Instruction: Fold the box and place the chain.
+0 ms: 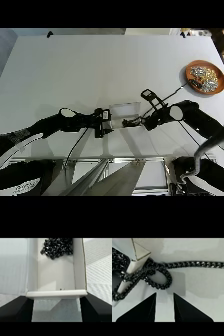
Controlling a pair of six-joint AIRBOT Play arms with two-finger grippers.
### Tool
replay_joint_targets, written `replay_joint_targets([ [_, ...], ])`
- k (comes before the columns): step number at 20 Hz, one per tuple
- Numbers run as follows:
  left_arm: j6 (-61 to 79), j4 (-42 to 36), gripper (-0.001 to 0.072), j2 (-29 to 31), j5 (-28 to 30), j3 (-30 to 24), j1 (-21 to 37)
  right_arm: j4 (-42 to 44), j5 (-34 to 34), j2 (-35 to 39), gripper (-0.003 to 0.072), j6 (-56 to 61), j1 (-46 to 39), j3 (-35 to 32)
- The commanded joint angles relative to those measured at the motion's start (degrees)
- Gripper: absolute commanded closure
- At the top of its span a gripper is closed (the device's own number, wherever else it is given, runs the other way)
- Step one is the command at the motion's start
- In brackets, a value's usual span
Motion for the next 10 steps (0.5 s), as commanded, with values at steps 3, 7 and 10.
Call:
replay_joint_targets([
  [3, 0.02, 0.0, 0.0573, 0.04, 0.02, 0.02, 0.0, 0.2, -3.52, -2.29, 0.045, 0.02, 0.61, -0.09],
  [7, 0.02, 0.0, 0.0573, 0.04, 0.0, 0.02, -0.02, -0.83, -3.61, -2.29, 0.0463, 0.07, 0.63, -0.09],
  [10, 0.02, 0.0, 0.0573, 0.04, 0.02, 0.02, -0.02, -0.83, -3.48, -2.32, 0.0469, 0.26, 0.63, -0.09],
])
